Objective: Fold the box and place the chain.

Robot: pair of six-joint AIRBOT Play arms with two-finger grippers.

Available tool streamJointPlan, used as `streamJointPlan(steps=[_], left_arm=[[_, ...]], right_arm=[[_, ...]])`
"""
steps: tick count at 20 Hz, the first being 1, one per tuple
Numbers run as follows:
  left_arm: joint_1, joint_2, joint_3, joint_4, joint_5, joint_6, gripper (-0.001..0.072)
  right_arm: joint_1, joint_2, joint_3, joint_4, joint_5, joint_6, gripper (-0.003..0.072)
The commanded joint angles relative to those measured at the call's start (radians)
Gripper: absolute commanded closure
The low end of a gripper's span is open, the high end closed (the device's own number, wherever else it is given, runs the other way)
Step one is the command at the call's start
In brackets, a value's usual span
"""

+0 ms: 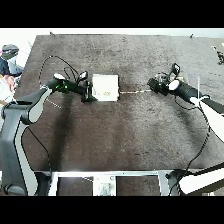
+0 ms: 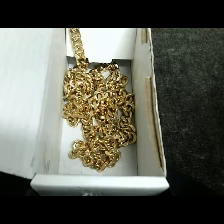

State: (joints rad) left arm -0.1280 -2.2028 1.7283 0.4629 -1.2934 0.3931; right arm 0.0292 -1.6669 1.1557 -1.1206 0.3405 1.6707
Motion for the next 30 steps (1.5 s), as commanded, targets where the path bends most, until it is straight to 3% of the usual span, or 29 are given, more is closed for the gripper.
streamJointPlan(steps=[1, 5, 6, 7, 8, 10, 13, 18, 23, 25, 30], left_arm=[[0.000, 0.001, 0.000, 0.000, 0.000, 0.000, 0.0191], [0.000, 0.001, 0.000, 0.000, 0.000, 0.000, 0.0190], [0.000, 0.001, 0.000, 0.000, 0.000, 0.000, 0.0191], [0.000, 0.001, 0.000, 0.000, 0.000, 0.000, 0.0190], [0.000, 0.001, 0.000, 0.000, -0.001, 0.000, 0.0191], [0.000, 0.001, 0.000, 0.000, 0.000, 0.000, 0.0191], [0.000, 0.001, 0.000, 0.000, 0.000, 0.000, 0.0191], [0.000, 0.001, 0.000, 0.000, 0.000, 0.000, 0.0190], [0.000, 0.001, 0.000, 0.000, 0.000, 0.000, 0.0190], [0.000, 0.001, 0.000, 0.000, 0.000, 0.000, 0.0191], [0.000, 0.001, 0.000, 0.000, 0.000, 0.000, 0.0191]], right_arm=[[0.075, 0.083, 0.012, 0.007, 0.020, -0.016, 0.0662], [0.172, 0.243, 0.012, -0.038, 0.057, -0.067, 0.0658], [0.161, 0.254, 0.012, -0.084, 0.091, -0.018, 0.0614], [0.137, 0.251, 0.009, -0.145, 0.129, 0.054, 0.0358], [0.109, 0.244, -0.010, -0.200, 0.139, 0.097, 0.0279], [0.047, 0.221, -0.056, -0.232, 0.123, 0.108, 0.0349], [-0.038, 0.159, -0.113, -0.188, 0.061, 0.106, 0.0336], [-0.058, 0.036, -0.108, -0.082, -0.098, 0.106, 0.0338], [-0.034, -0.064, -0.023, -0.027, -0.145, 0.106, 0.0357], [-0.022, -0.077, -0.013, 0.010, -0.146, 0.106, 0.0645], [0.077, 0.087, -0.015, 0.041, -0.047, 0.021, 0.0678]])
